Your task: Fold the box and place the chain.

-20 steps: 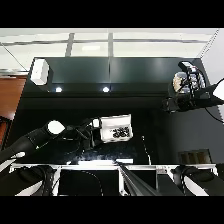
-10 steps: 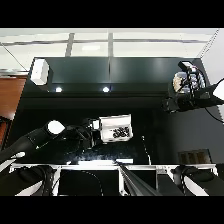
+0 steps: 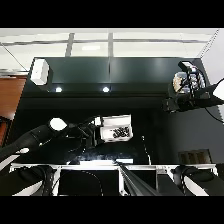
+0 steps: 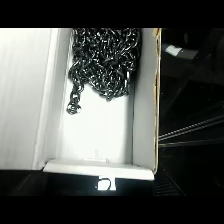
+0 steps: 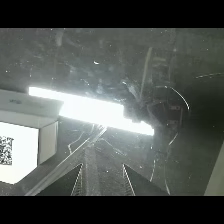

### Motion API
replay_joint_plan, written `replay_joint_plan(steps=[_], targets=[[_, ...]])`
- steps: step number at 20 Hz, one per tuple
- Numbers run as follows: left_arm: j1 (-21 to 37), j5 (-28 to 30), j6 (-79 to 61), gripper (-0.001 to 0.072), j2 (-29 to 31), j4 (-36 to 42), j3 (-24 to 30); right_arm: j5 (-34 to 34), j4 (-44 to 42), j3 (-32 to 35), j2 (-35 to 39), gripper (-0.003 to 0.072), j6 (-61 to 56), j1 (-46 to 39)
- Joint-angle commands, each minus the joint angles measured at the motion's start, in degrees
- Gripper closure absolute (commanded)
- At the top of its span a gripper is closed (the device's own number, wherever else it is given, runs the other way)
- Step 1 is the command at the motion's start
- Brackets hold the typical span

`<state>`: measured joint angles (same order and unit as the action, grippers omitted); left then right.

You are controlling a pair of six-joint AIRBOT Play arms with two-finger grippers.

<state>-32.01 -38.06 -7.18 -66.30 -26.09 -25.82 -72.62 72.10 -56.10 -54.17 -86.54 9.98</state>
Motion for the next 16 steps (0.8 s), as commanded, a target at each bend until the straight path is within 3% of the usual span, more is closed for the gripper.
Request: replay_joint_plan(steps=[1,3,5,9,10,11,16], targets=[[0.04,-0.70,-0.20,0.0091,-1.20,-1.33,-1.01,-0.07,-0.02,0.00,-0.02,0.0370,-0.02,0.02],[0.11,0.22,-0.13,0.0229,-1.18,-2.93,-1.07,-0.09,-0.28,0.00,-0.02,0.0370,0.92,0.04],[0.11,0.35,-0.11,0.0276,-1.18,-3.23,-1.25,0.09,-1.95,0.68,-0.02,0.0370,3.23,0.57],[0.09,0.35,-0.13,0.0290,-1.18,-3.26,-1.29,13.16,-9.20,5.09,-2.29,0.0368,3.21,5.18],[0.09,0.35,-0.13,0.0290,-1.18,-3.26,-1.29,15.63,-12.52,5.09,-4.72,0.0285,3.37,6.34],[0.09,0.35,-0.13,0.0290,-1.18,-3.26,-1.29,17.86,-16.61,5.09,-7.32,0.0100,5.42,7.32],[0.09,0.31,-0.07,0.0289,-1.18,-3.23,-1.25,19.87,-35.95,4.96,-17.09,0.0084,37.40,10.40]])
